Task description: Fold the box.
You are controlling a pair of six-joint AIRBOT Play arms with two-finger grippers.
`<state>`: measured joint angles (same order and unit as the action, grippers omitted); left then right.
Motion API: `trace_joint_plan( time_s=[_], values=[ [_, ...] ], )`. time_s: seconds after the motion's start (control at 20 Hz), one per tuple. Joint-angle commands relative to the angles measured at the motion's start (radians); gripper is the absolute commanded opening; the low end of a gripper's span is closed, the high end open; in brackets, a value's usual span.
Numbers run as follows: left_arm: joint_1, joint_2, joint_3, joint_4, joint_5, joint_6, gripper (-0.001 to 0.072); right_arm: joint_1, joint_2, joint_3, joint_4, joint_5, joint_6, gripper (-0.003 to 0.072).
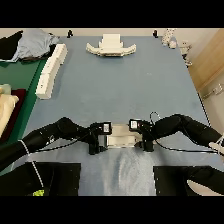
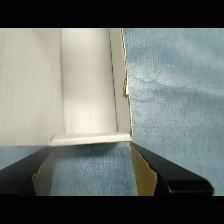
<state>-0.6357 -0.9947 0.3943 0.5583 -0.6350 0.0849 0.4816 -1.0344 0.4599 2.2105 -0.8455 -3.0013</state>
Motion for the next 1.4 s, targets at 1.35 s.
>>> trace_joint_plan(
  time_s=[1.35],
  values=[
    [0.002,-0.103,0.022,-0.092,0.046,0.107,0.069,0.0,0.0,0.0,-0.001,-0.001,-0.001,0.0415]
  ],
)
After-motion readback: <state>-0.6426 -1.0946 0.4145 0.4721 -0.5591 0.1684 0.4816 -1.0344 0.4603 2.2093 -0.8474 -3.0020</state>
